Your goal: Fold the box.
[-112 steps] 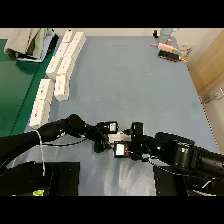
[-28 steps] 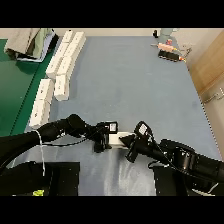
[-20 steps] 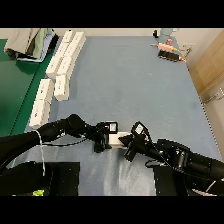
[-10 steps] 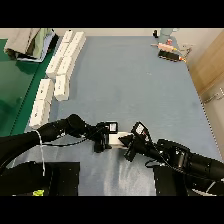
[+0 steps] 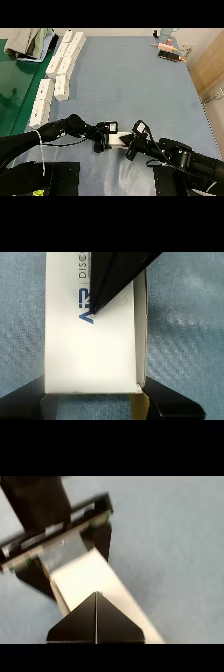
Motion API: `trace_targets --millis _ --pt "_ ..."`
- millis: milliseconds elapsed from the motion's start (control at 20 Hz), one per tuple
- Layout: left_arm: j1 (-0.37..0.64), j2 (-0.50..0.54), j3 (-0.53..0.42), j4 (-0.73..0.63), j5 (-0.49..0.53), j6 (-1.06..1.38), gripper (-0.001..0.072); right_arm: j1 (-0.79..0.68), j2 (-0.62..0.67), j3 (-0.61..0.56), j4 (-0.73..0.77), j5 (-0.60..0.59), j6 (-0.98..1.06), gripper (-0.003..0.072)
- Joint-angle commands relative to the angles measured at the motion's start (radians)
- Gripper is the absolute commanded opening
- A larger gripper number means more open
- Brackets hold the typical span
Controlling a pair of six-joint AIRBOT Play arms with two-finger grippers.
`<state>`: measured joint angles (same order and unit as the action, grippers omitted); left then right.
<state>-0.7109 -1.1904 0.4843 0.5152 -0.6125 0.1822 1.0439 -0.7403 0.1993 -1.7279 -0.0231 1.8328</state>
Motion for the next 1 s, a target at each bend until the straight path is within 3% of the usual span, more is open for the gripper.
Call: trace_targets --millis 0,150,300,400,650,800,950 --pt "0.000 0.000 0.001 0.000 0.000 0.001 0.0512 -0.026 0.065 0.033 0.000 -0.027 -0.001 0.0005" --pt "0.000 0.000 0.001 0.001 0.000 0.001 0.0511 -0.096 0.073 0.064 -0.006 0.145 -0.002 0.0005" --pt "0.000 0.000 0.001 0.001 0.000 0.001 0.0511 -0.184 0.073 0.127 -0.047 0.463 -0.001 0.0004" --pt "0.000 0.000 0.001 0.000 0.000 0.001 0.0511 -0.249 0.072 0.208 -0.061 0.682 -0.001 0.0005" --pt "0.000 0.000 0.001 0.001 0.000 0.001 0.0511 -0.423 -0.024 0.475 -0.051 1.096 0.082 0.0005" --pt "0.000 0.000 0.001 0.001 0.000 0.001 0.0511 -0.503 -0.141 0.587 -0.028 1.272 0.199 0.0005" --pt "0.000 0.000 0.001 0.000 0.003 0.001 0.0511 -0.537 -0.238 0.621 -0.020 1.361 0.351 0.0005"
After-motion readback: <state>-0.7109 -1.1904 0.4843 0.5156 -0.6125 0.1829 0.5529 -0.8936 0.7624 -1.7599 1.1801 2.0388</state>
